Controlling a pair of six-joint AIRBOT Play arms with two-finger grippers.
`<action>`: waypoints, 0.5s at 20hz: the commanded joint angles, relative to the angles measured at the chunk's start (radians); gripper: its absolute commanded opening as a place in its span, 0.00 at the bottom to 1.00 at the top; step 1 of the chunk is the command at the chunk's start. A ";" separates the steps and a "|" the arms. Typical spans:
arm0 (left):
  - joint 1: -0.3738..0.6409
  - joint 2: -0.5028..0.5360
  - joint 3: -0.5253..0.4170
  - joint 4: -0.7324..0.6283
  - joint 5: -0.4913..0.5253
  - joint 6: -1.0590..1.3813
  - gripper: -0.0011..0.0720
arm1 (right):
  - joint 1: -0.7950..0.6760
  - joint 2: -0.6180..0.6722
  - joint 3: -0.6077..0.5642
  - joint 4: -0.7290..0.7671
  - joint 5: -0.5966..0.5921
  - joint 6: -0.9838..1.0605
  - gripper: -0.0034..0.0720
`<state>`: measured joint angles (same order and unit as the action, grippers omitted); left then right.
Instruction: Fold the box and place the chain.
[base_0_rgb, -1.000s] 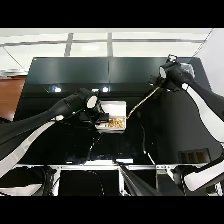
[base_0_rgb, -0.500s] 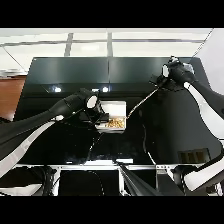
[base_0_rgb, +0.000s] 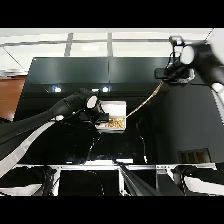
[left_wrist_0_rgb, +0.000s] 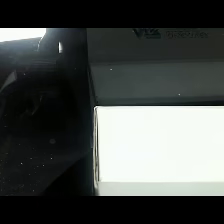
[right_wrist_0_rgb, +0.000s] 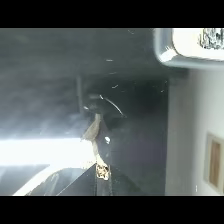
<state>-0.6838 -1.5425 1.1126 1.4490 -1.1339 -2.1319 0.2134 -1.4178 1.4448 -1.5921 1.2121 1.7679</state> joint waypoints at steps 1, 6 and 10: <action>0.001 -0.001 0.001 0.000 0.000 0.001 0.05 | 0.030 0.195 0.000 0.159 0.113 -0.132 0.07; 0.001 -0.001 0.001 0.000 0.000 0.001 0.05 | 0.095 0.352 0.001 0.453 0.147 -0.211 0.07; 0.001 -0.001 0.001 0.000 0.000 0.001 0.05 | 0.099 0.404 0.008 0.726 0.058 -0.267 0.07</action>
<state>-0.6838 -1.5425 1.1126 1.4490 -1.1339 -2.1315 0.3019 -1.0618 1.4467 -1.0977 1.3190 1.5578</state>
